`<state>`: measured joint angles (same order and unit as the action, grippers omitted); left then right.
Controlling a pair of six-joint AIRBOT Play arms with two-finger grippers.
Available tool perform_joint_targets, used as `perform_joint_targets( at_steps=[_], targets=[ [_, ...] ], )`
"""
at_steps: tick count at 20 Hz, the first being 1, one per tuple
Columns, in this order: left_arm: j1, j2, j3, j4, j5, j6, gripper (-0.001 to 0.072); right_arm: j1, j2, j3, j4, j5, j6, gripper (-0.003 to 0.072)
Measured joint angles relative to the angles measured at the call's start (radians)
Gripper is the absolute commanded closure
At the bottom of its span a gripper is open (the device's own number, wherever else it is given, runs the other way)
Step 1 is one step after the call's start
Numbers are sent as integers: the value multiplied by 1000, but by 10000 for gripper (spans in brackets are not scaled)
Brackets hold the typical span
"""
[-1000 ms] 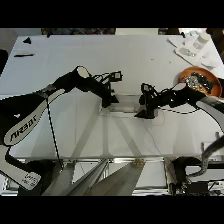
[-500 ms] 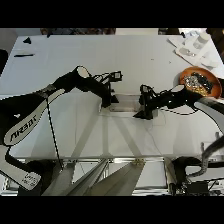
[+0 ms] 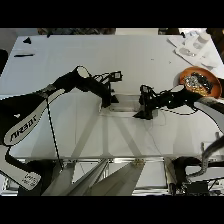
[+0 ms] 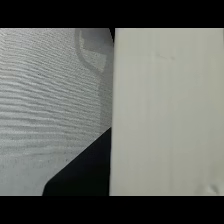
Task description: Fold the box and place the chain.
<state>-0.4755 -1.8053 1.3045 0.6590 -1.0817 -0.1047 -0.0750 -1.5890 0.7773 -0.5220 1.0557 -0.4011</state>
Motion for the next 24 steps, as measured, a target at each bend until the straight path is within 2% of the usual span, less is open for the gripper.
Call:
perform_joint_targets(
  at_steps=[10,11,13,14,24],
  targets=[
    [0,0,0,0,0,0,695,0,0,0,0,2,0,60],
    [0,0,0,0,0,0,695,0,0,0,0,1,0,109],
    [0,0,0,0,-5,0,695,0,0,0,-2,3,3,336],
    [0,0,0,0,-3,0,695,0,0,0,-2,3,2,366],
    [0,0,0,0,0,0,695,0,0,0,-16,3,0,365]
  ],
)
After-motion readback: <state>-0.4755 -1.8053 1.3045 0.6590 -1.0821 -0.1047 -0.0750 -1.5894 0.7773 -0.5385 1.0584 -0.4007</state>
